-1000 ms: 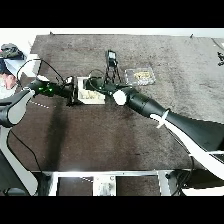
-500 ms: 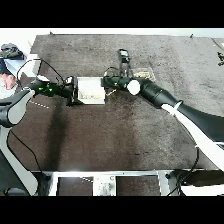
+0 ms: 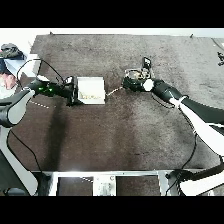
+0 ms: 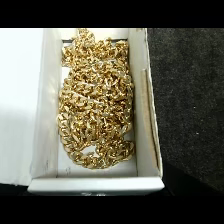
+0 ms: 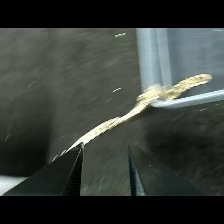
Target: Fold the box and place the chain.
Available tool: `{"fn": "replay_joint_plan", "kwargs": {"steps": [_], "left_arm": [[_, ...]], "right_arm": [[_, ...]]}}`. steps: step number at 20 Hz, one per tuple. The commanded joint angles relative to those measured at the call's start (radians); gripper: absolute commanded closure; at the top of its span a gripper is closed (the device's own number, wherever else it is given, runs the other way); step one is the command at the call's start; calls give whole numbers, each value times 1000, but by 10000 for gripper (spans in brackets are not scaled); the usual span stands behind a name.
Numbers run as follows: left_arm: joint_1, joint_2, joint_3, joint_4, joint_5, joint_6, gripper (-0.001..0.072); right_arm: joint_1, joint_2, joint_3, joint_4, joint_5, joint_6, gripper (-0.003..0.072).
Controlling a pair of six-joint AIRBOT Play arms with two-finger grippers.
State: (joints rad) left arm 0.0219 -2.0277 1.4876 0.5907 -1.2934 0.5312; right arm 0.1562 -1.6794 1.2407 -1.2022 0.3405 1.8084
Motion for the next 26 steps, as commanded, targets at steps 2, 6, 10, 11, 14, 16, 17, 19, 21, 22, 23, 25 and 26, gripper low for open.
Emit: {"fn": "replay_joint_plan", "kwargs": {"steps": [2, 6, 10, 11, 14, 16, 17, 19, 21, 22, 23, 25, 26], "left_arm": [[0, 1, 0, 0, 0, 0, 411], [0, 1, 0, 0, 0, 0, 411], [0, 1, 0, 0, 0, 0, 411], [0, 1, 0, 0, 0, 0, 411], [0, 1, 0, 0, 0, 0, 411], [0, 1, 0, 0, 0, 0, 411], [0, 1, 0, 0, 0, 0, 411], [0, 1, 0, 0, 0, 0, 411], [0, 1, 0, 0, 0, 0, 411], [0, 1, 0, 0, 0, 0, 411], [0, 1, 0, 0, 0, 0, 411], [0, 1, 0, 0, 0, 0, 411], [0, 1, 0, 0, 0, 0, 411]], "right_arm": [[-8, -74, 12, 77, -111, 10, 351], [2, -137, 57, 93, -111, 10, 436], [-4, -139, 58, 91, -116, 9, 638], [-1, -125, 58, 92, -113, 10, 699], [37, -26, 57, 80, -100, -49, 700], [72, 75, 57, 76, -66, -114, 700], [90, 133, 57, 72, -44, -145, 700], [123, 237, 57, 35, -3, -167, 700], [155, 322, 58, 8, 29, -168, 700], [176, 352, 58, 9, 28, -169, 700], [201, 375, 58, 9, 14, -186, 700], [257, 389, 58, 9, -39, -193, 700], [286, 385, 58, 9, -64, -193, 700]]}}
